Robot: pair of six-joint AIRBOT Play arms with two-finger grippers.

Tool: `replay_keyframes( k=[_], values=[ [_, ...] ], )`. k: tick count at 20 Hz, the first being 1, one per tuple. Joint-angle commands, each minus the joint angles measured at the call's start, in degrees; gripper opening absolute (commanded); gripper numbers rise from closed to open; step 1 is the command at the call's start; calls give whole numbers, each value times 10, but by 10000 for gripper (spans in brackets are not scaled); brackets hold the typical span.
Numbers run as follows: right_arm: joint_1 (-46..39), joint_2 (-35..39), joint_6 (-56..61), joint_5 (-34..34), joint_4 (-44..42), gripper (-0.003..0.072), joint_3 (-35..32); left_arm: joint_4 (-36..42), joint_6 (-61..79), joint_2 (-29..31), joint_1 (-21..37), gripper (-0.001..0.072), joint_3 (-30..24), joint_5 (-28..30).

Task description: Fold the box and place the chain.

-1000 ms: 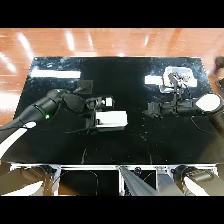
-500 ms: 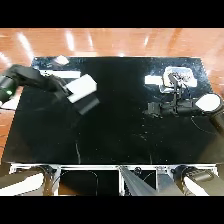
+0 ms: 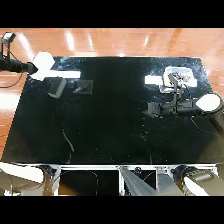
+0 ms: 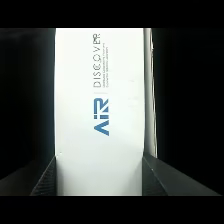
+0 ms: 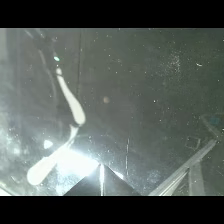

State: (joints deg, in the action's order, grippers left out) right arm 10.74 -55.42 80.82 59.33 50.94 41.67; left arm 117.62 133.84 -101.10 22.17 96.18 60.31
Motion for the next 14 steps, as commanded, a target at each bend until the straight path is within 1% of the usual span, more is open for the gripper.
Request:
replay_keyframes(
  k=[1, 2, 4, 8, 10, 11, 12, 13, 14],
  values=[
    [1, 0, 22, -2, -1, 33, 0, -23, -58, -118, 21, 14, 133, 25],
    [1, 0, 29, -2, -1, 32, 0, -55, -78, -142, 19, 15, 158, 25],
    [1, 0, 37, -5, -1, 32, 0, -92, -95, -169, 21, 16, 182, 23],
    [1, 0, 43, -21, -1, 32, 0, -95, -95, -182, 22, 16, 186, 19],
    [1, 0, 43, -17, -1, 32, 0, -95, -95, -182, 22, 22, 187, 18],
    [1, 0, 43, -13, -1, 32, 0, -94, -97, -182, 22, 124, 190, 18],
    [1, 0, 43, -12, -1, 33, 0, -94, -100, -182, 21, 484, 196, 23],
    [1, 0, 43, -11, -1, 32, 0, -95, -109, -182, 21, 620, 205, 26],
    [1, 0, 43, -11, -1, 32, 0, -95, -118, -181, 21, 620, 215, 29]
  ],
)
